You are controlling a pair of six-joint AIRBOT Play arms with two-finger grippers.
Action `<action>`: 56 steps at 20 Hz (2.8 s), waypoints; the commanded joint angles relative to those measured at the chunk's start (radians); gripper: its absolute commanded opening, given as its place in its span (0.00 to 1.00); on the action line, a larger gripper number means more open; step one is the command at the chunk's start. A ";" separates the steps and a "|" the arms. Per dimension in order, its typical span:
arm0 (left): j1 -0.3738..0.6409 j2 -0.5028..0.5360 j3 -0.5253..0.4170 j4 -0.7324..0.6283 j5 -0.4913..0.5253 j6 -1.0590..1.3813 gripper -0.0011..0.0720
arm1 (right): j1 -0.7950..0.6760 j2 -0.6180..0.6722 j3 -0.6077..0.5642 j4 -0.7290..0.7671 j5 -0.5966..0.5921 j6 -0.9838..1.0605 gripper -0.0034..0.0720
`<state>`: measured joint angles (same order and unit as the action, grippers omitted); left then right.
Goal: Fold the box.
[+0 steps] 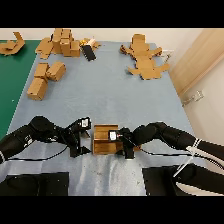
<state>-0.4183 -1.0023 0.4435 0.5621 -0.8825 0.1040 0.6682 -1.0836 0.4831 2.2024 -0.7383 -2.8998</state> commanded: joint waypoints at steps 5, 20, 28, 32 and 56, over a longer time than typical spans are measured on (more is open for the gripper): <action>-0.013 0.000 0.000 0.003 0.010 0.000 0.97 | 0.000 0.000 0.000 0.000 0.000 0.000 0.74; -0.106 -0.064 0.000 -0.009 0.079 0.000 0.97 | 0.000 0.000 0.000 0.000 0.000 0.000 0.74; -0.211 -0.064 0.000 -0.004 0.188 0.000 0.97 | 0.000 0.000 0.000 0.000 0.000 0.000 0.74; -0.220 -0.064 -0.008 0.003 0.206 -0.021 0.97 | 0.000 0.000 0.000 0.000 0.000 0.000 0.74; -0.224 -0.135 -0.011 0.019 0.243 -0.027 0.71 | 0.000 0.000 0.000 -0.008 0.000 0.000 0.74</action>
<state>-0.6422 -1.1362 0.4328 0.5743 -0.6346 0.0757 0.6682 -1.0836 0.4831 2.1948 -0.7383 -2.8990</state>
